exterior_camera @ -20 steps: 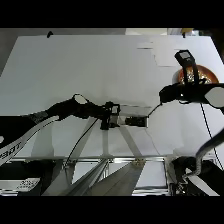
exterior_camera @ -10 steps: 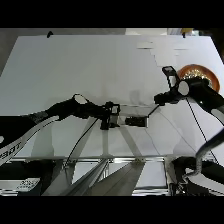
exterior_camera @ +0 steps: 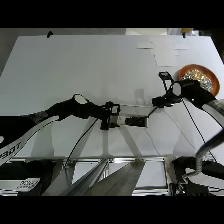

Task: Fold the box and place the chain.

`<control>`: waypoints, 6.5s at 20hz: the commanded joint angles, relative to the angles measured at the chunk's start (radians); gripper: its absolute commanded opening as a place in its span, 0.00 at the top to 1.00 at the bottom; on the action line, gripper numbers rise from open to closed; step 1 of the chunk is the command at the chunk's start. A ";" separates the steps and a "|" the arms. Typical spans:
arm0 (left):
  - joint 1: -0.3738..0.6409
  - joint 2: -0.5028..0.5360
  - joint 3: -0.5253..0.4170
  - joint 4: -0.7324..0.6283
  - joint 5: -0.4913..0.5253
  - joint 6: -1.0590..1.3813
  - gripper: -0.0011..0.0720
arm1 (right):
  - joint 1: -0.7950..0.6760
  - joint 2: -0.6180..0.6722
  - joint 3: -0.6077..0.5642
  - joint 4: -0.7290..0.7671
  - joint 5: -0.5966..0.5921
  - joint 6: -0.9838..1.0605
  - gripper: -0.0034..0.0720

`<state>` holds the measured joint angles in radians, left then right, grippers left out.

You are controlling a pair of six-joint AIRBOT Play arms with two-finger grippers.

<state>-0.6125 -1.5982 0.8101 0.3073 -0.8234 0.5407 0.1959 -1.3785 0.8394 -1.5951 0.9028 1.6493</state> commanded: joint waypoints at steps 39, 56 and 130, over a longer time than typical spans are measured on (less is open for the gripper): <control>0.000 0.000 0.000 0.000 0.000 0.000 0.86 | 0.266 0.435 -0.008 0.516 0.134 -0.297 0.93; 0.000 0.000 0.000 0.000 0.000 0.000 0.86 | 0.289 0.333 0.288 0.392 0.110 -0.482 0.93; 0.000 0.000 0.000 0.000 0.000 0.000 0.86 | 0.401 0.230 0.020 0.334 0.153 -0.938 0.80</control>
<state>-0.6125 -1.5982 0.8097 0.3058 -0.8234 0.5392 0.5961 -1.1492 0.8608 -1.2396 1.0630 0.6956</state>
